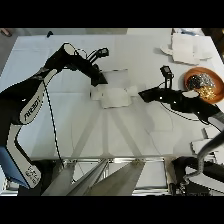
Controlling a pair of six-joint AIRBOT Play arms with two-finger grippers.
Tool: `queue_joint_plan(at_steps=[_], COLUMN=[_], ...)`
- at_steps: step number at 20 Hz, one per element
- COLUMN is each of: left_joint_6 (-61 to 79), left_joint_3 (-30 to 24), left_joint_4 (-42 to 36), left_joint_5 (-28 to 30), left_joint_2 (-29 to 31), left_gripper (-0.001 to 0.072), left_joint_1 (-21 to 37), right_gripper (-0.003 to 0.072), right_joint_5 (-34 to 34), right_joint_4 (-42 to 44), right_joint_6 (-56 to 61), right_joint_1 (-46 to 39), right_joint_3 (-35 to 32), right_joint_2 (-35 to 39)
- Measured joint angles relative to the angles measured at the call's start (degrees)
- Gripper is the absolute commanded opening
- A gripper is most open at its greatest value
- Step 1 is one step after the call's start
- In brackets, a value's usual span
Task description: Fold the box and place the chain.
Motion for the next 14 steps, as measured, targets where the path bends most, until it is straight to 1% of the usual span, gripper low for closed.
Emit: queue_joint_plan(at_steps=[3, 5, 6, 7, 8, 9, 10, 11, 14], left_joint_6=[0.0, 0.0, 0.0, -0.1, -0.1, -0.2, -0.2, -0.3, -0.3], left_joint_3=[0.0, 0.0, 0.0, 0.0, 0.0, 0.0, 0.0, 0.0, 0.0], left_joint_4=[0.0, 0.0, 0.0, 0.0, 0.0, 0.0, 0.0, 0.0, 0.3], left_joint_5=[0.0, 0.0, 0.0, -0.1, -0.1, -0.2, -0.4, -0.8, -2.3], left_joint_2=[0.0, 0.0, 0.0, 0.1, 0.1, 0.1, 0.2, 0.3, 1.4], left_gripper=[0.0011, 0.0011, 0.0011, 0.0008, 0.0007, 0.0007, 0.0006, 0.0005, 0.0004], left_joint_1=[0.0, 0.0, 0.0, 0.0, 0.0, 0.0, 0.0, 0.0, 0.0], right_gripper=[0.0457, 0.0454, 0.0437, 0.037, 0.0277, 0.0171, 0.005, 0.0012, 0.0012], right_joint_5=[-0.8, -2.6, -4.0, -5.3, -6.8, -8.3, -10.0, -11.5, -16.4], right_joint_4=[-6.0, -12.9, -17.3, -21.5, -25.9, -29.6, -33.2, -36.0, -41.5], right_joint_6=[2.5, 6.8, 9.7, 12.7, 16.1, 18.9, 21.3, 23.0, 26.2], right_joint_1=[0.0, 0.0, 0.0, 0.0, 0.0, 0.0, 0.0, 0.0, 0.0], right_joint_3=[0.0, 0.0, 0.0, 0.0, 0.0, 0.0, 0.0, 0.0, 0.0], right_joint_2=[5.8, 10.4, 12.8, 14.9, 17.0, 18.8, 20.4, 21.6, 23.7])
